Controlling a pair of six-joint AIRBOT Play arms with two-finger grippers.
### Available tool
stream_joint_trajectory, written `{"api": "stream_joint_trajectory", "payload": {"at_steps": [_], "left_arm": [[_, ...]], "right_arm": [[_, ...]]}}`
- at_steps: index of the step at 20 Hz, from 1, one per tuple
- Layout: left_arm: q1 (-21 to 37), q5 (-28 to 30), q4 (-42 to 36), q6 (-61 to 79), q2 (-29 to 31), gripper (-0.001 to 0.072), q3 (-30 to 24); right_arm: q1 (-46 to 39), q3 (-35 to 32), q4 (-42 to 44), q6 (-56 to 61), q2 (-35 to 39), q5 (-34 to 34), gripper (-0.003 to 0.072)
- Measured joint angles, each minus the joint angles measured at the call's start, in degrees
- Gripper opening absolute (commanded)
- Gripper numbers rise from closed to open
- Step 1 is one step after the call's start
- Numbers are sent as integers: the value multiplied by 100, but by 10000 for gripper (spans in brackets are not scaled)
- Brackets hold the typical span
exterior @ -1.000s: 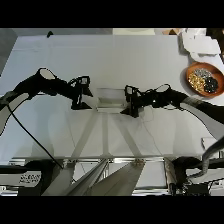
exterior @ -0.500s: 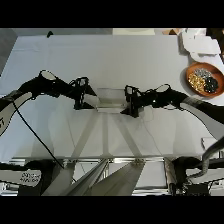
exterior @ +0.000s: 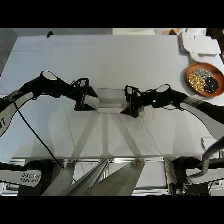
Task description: Fold the box and place the chain.
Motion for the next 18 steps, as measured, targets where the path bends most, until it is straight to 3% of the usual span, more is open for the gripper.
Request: {"api": "stream_joint_trajectory", "payload": {"at_steps": [13,18], "left_arm": [[-247,249,2,-20,-151,697,0],[-365,667,4,-245,-332,697,0]], "right_arm": [[0,0,-2,2,0,0,446],[0,0,0,2,0,-11,446]]}}
